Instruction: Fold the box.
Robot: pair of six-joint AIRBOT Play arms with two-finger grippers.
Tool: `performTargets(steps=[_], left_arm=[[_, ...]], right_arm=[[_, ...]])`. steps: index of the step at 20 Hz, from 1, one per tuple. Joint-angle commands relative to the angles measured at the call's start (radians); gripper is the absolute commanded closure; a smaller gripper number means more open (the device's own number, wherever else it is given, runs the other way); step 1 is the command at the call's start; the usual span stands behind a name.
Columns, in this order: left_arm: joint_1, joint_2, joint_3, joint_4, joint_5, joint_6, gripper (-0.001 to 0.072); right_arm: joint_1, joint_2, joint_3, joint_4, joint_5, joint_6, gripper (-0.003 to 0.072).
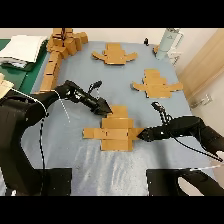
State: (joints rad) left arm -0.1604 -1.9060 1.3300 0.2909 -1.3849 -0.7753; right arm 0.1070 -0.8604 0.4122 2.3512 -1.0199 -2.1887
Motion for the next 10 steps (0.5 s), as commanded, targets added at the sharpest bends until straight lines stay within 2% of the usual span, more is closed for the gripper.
performTargets(steps=[1,7,10], left_arm=[[-0.021,-0.001,0.010,0.004,-0.071,0.043,0.0297],[-0.023,0.000,0.011,-0.003,-0.188,0.069,0.0298],[-0.032,-0.001,0.011,-0.003,-0.186,0.069,0.0298]], right_arm=[[0.000,-0.001,0.000,0.000,0.002,0.000,0.0687],[0.000,-0.001,0.000,-0.044,0.000,0.001,0.0687],[0.000,-0.001,0.000,-0.040,0.001,0.002,0.0687]])
